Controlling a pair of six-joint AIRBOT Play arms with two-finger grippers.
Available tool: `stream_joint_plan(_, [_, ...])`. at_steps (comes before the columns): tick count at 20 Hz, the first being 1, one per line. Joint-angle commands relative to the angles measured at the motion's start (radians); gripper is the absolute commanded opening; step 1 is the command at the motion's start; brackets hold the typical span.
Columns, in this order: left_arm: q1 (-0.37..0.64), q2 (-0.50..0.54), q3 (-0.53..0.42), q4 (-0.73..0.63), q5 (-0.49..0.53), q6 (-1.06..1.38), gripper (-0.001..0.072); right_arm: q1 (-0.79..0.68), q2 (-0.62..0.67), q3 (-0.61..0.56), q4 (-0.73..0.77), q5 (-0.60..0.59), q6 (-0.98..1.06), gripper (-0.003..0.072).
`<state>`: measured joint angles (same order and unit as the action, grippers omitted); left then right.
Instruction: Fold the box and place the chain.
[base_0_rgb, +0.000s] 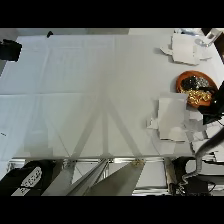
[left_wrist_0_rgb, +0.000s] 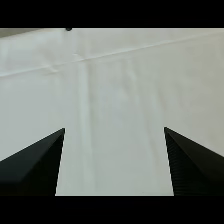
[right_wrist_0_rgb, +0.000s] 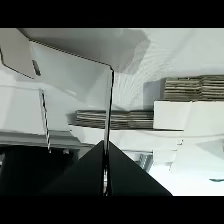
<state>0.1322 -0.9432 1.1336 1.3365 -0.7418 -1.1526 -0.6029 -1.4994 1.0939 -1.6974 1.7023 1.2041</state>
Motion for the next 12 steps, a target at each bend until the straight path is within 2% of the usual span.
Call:
stream_joint_plan(1, [0.000,0.000,0.001,0.000,0.000,0.000,0.0695,0.039,0.060,0.001,0.005,0.019,0.012,0.0010])
stream_joint_plan(4, [0.000,0.000,0.001,0.000,0.000,0.000,0.0695,0.126,0.140,0.001,0.042,-0.045,0.012,0.0010])
stream_joint_plan(6, [0.000,0.000,0.001,0.000,0.000,0.000,0.0695,0.187,0.185,0.001,0.122,-0.099,0.010,0.0010])
stream_joint_plan(12, [0.000,0.000,0.001,0.000,0.000,0.000,0.0695,0.365,0.303,0.001,0.388,-0.365,-0.035,0.0009])
